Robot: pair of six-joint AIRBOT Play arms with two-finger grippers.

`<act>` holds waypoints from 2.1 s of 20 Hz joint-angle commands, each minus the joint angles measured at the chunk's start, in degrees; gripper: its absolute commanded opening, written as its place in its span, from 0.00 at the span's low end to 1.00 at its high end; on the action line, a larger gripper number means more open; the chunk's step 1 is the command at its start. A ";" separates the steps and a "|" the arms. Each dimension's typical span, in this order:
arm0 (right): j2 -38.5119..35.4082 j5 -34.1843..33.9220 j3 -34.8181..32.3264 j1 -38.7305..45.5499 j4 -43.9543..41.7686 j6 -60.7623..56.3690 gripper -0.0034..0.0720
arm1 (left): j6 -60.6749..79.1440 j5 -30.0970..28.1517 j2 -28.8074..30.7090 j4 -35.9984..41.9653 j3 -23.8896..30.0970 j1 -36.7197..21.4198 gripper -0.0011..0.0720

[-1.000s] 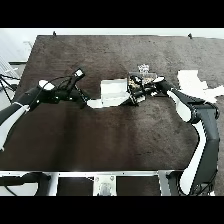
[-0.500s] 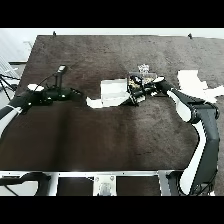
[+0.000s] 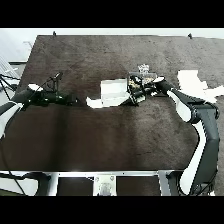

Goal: Fold the box and place the chain.

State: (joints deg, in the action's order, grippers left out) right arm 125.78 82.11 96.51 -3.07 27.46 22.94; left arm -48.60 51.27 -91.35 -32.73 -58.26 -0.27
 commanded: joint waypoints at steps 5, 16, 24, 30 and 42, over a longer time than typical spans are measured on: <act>0.00 0.00 -0.02 -0.04 0.00 0.00 0.62 | -4.31 1.55 -3.45 3.04 -0.66 3.52 0.04; 0.00 0.02 -0.02 0.00 0.00 0.00 0.62 | -1.92 -2.27 -5.07 8.37 -0.63 5.18 0.04; 0.00 0.00 -0.02 -0.02 0.00 0.00 0.62 | -0.72 -3.21 -5.92 9.38 -0.66 6.91 0.04; 0.00 0.02 -0.02 -0.02 0.00 0.00 0.62 | -0.42 -3.80 -5.92 9.57 -1.86 8.57 0.04; 0.00 0.00 -0.02 -0.02 0.00 0.00 0.62 | -0.44 2.91 -5.77 9.75 -8.63 9.92 0.29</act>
State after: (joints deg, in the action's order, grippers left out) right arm 125.78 82.11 96.51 -3.07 27.46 22.94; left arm -49.08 53.17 -97.23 -23.49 -65.82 9.23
